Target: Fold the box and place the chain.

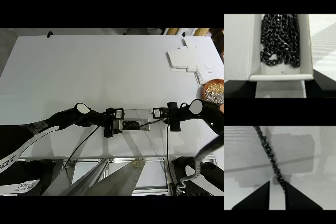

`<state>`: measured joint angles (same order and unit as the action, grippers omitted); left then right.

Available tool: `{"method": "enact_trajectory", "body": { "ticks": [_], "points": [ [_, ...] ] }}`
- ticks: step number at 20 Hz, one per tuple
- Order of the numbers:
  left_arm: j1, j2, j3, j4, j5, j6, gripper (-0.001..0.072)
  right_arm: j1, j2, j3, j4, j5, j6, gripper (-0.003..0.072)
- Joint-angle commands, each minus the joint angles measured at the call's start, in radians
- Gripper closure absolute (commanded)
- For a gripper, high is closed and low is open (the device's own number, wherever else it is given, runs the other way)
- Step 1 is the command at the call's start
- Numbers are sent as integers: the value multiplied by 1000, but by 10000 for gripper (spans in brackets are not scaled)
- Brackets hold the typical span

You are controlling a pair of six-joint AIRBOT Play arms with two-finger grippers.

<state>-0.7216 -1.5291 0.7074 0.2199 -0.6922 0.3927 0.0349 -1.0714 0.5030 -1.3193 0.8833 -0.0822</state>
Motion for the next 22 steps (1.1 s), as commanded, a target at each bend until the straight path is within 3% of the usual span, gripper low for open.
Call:
{"method": "enact_trajectory", "body": {
  "ticks": [1,5,9,11,17,22],
  "points": [
    [1,1,0,0,0,0,501,-1,-28,-1,22,-18,-33,596],
    [1,1,0,0,0,0,501,0,-23,0,23,16,-32,669],
    [1,1,0,0,0,0,501,-1,71,0,29,91,-31,669],
    [1,1,0,1,0,0,501,-1,156,0,103,123,-23,669],
    [1,1,0,0,0,0,501,0,327,0,515,205,-24,669],
    [1,1,0,0,0,0,501,111,329,0,612,222,-24,668]
  ]
}}
